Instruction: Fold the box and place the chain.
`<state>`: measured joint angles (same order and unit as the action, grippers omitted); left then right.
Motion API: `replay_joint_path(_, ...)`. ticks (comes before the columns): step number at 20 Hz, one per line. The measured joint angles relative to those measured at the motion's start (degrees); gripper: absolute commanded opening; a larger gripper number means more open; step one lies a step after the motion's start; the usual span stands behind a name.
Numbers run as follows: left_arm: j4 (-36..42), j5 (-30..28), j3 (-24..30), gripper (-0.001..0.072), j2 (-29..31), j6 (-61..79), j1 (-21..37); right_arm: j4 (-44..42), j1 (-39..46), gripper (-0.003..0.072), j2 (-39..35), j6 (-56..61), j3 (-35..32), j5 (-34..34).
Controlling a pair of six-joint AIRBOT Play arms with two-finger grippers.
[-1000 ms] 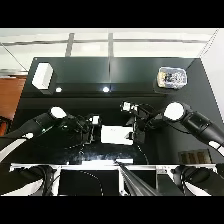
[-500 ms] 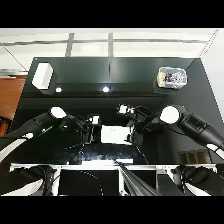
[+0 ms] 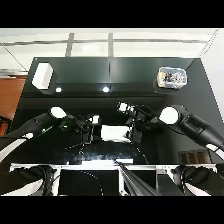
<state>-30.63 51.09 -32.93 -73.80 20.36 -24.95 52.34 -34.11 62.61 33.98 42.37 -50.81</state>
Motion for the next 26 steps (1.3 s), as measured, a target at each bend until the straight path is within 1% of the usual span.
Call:
replay_joint_path(3, 0.0, 0.0, 0.0, 0.0455, 0.0, 0.0, 0.0, 0.0, 0.0, 0.067, 0.0, 0.2, 0.0, 1.2)
replay_joint_path(11, 0.0, 0.0, 0.0, 0.0455, 0.0, 0.2, 0.0, -1.6, 0.0, 0.0668, 0.0, 0.2, 0.0, 1.0)
replay_joint_path(12, 0.0, 0.0, 0.0, 0.0455, 0.0, 0.2, 0.0, -1.6, 0.0, 0.0649, 0.0, 0.2, 0.0, 0.8)
replay_joint_path(13, 0.0, 0.0, 0.0, 0.0455, 0.0, 0.2, 0.0, -1.8, 0.0, 0.0516, 0.0, 0.2, 0.0, 0.5)
replay_joint_path(14, 0.0, 0.0, 0.0, 0.0455, 0.0, 0.2, 0.0, -1.9, 0.0, 0.0489, 0.0, 0.2, 0.0, 0.0)
replay_joint_path(21, 0.0, 0.0, 0.0, 0.0455, 0.0, 0.2, 0.0, -1.9, 0.0, 0.0479, 0.0, 0.1, 0.0, -1.6)
replay_joint_path(22, 0.0, 0.0, 0.0, 0.0455, 0.0, 0.2, 0.0, -1.9, 0.0, 0.0464, 0.0, 0.1, 0.0, -1.7)
replay_joint_path(23, 0.0, 0.0, 0.0, 0.0455, 0.0, 0.2, 0.0, -1.9, 0.0, 0.0333, 0.0, 0.1, 0.0, -1.7)
replay_joint_path(24, 0.0, 0.0, 0.0, 0.0455, 0.0, 0.2, 0.0, -1.9, 0.0, 0.0227, 0.0, 0.1, 0.0, -1.9)
replay_joint_path(26, 0.0, 0.0, 0.0, 0.0455, 0.0, 0.2, 0.0, -2.0, 0.0, 0.0233, 0.0, 0.1, 0.0, -2.1)
